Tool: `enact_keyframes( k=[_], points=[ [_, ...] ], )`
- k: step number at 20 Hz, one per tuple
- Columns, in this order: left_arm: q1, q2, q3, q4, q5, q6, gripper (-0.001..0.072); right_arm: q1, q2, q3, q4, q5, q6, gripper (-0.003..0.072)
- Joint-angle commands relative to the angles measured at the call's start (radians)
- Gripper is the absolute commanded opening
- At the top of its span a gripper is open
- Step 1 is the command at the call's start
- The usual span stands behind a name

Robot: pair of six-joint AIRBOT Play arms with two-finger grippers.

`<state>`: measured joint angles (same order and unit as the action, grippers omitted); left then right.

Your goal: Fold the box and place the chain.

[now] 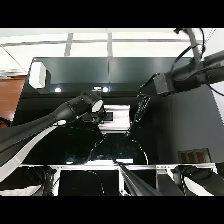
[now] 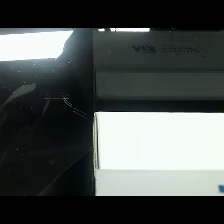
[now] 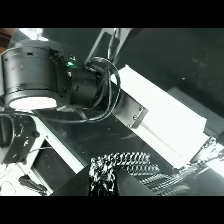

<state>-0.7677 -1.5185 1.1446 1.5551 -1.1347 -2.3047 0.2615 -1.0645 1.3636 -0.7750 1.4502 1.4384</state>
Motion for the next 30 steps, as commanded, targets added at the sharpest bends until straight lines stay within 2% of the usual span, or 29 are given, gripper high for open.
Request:
enact_keyframes(
  k=[1,4,12,21,25,26,27,28,30],
  points=[
    [0.001,0.001,0.000,0.000,0.000,0.000,0.0031,0.003,-0.003,-0.091,0.087,-0.099,-0.041,0.0015],
    [0.001,0.001,0.000,0.000,0.000,0.000,0.0031,0.015,-0.032,-0.138,0.146,-0.145,-0.078,0.0014],
    [0.001,0.001,0.000,0.000,0.000,0.000,0.0031,0.100,-0.151,-0.232,0.127,-0.232,-0.108,0.0015],
    [0.001,0.001,0.000,0.000,0.000,0.000,0.0031,0.157,-0.250,-0.234,0.106,-0.224,-0.107,0.0016],
    [0.001,0.001,0.000,0.000,0.000,0.000,0.0031,0.158,-0.256,-0.244,0.019,-0.220,-0.066,0.0020],
    [0.001,0.001,0.000,0.000,0.000,0.000,0.0031,0.158,-0.256,-0.244,0.005,-0.220,-0.061,0.0031],
    [0.001,0.001,0.000,0.000,0.000,0.000,0.0031,0.158,-0.255,-0.244,0.006,-0.220,-0.061,0.0140],
    [0.001,0.001,0.000,0.000,0.000,0.000,0.0031,0.157,-0.254,-0.244,0.006,-0.219,-0.062,0.0281],
    [0.001,0.001,0.000,0.000,0.000,0.000,0.0031,0.147,-0.246,-0.244,0.005,-0.200,-0.062,0.0304]
  ],
)
